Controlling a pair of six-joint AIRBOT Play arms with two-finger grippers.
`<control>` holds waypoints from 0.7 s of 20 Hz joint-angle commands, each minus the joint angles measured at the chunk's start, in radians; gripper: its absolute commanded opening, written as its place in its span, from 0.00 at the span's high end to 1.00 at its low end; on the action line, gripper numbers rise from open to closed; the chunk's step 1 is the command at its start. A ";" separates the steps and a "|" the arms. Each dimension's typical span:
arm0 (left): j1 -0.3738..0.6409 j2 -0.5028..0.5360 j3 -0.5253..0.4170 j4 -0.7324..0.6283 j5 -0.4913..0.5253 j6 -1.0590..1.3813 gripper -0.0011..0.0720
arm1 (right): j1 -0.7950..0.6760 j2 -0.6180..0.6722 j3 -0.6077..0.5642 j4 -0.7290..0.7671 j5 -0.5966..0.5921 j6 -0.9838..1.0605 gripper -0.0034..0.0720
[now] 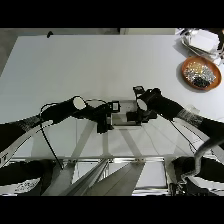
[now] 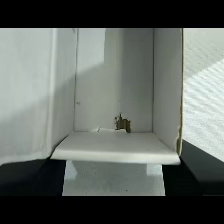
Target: Fold the box and place the chain.
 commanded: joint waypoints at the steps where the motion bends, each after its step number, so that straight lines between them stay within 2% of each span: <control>1: 0.001 0.000 0.001 0.000 0.002 0.000 0.55 | 0.001 0.000 0.000 0.011 -0.002 -0.006 0.63; 2: 0.001 0.000 0.001 0.000 0.002 0.000 0.55 | 0.001 0.000 0.000 0.011 -0.001 -0.006 0.60; 3: 0.001 0.000 0.001 0.000 0.002 0.000 0.55 | 0.001 0.000 0.000 0.011 0.000 -0.007 0.62; 4: 0.001 0.000 0.001 0.000 0.002 0.000 0.55 | 0.001 0.000 0.000 0.011 -0.001 -0.007 0.75; 5: 0.001 0.000 0.001 0.000 0.002 0.000 0.55 | 0.001 0.000 0.000 0.011 0.000 -0.009 0.94; 10: 0.001 0.000 0.001 0.000 0.002 0.000 0.55 | 0.001 0.006 0.000 0.025 -0.003 -0.083 0.93; 11: 0.001 0.000 0.001 0.000 0.002 0.000 0.55 | 0.001 0.013 0.000 0.021 -0.002 -0.121 0.82; 13: 0.001 0.000 0.001 0.000 0.002 0.000 0.55 | 0.001 0.046 0.000 0.009 -0.002 -0.179 0.32; 14: 0.001 0.000 0.001 0.000 0.002 0.000 0.55 | 0.001 0.071 0.000 0.005 -0.007 -0.204 0.25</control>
